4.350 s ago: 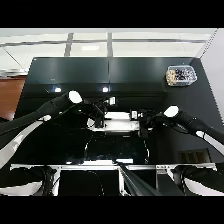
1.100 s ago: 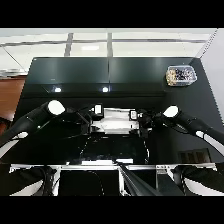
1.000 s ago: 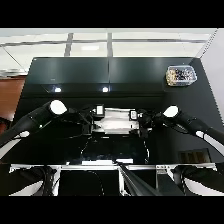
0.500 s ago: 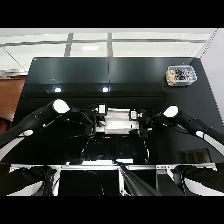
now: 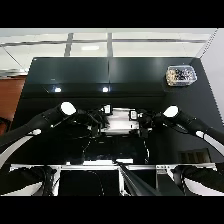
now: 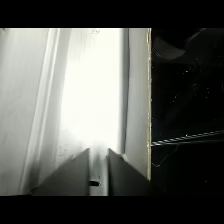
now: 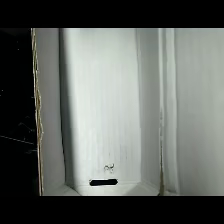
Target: Fold the box and place the chain.
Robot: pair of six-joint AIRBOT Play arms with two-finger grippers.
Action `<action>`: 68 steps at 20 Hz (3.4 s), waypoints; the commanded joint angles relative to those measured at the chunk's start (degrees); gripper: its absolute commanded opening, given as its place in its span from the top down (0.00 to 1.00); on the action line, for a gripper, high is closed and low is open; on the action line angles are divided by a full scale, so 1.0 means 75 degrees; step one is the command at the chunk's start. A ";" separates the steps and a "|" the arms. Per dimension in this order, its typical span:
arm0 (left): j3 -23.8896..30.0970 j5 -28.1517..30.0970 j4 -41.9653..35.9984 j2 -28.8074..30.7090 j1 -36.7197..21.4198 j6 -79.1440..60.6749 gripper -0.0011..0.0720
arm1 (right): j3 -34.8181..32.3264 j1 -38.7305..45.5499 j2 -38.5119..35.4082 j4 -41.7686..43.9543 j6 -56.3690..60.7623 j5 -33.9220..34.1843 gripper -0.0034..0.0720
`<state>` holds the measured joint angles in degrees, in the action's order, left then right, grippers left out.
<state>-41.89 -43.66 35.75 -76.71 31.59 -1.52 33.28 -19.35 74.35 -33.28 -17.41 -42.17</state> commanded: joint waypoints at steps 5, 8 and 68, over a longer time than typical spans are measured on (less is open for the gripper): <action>-0.0006 -0.0006 0.0131 0.0003 -0.0061 0.0058 0.70 | -0.0003 -0.0006 0.0006 0.0003 0.0003 0.0000 0.75; -0.0052 -0.0198 0.0592 0.0338 -0.0108 0.0149 0.94 | -0.0003 -0.0006 0.0006 0.0003 0.0003 0.0000 0.75; -0.2151 -0.2500 0.2579 -0.0973 -0.0227 1.1319 0.44 | -0.0003 -0.0006 0.0006 0.0003 0.0003 0.0000 0.75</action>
<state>-57.60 -63.64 52.77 -84.05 28.36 81.10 33.28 -19.35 74.35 -33.28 -17.41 -42.15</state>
